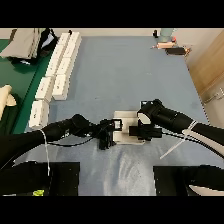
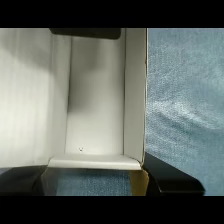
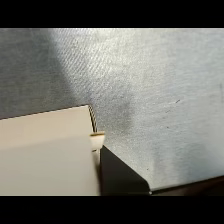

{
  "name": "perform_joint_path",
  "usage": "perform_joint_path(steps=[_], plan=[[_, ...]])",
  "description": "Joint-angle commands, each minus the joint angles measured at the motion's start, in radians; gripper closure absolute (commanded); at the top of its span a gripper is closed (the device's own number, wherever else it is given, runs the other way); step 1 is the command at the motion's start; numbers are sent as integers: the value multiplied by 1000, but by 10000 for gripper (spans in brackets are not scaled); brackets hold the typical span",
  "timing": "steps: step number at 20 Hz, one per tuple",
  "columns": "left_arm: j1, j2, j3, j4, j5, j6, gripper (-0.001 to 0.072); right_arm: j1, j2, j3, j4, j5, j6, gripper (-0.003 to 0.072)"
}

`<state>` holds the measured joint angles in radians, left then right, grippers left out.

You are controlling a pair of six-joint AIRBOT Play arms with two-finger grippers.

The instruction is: Fold the box.

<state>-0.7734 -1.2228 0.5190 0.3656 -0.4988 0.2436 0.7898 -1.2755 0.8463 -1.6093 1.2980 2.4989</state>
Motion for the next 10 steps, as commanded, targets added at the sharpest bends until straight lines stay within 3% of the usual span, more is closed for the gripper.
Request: perform_joint_path(steps=[1,3,4,10], plan=[[0,0,1,-2,-1,-1,334,4,-1,0,-6,3,6,657],[0,0,1,-2,-1,-1,334,4,2,0,6,3,2,314],[0,0,1,-2,-1,-1,334,4,6,0,17,3,-15,235],[0,0,1,-2,-1,-1,334,3,108,0,35,19,-40,219]])
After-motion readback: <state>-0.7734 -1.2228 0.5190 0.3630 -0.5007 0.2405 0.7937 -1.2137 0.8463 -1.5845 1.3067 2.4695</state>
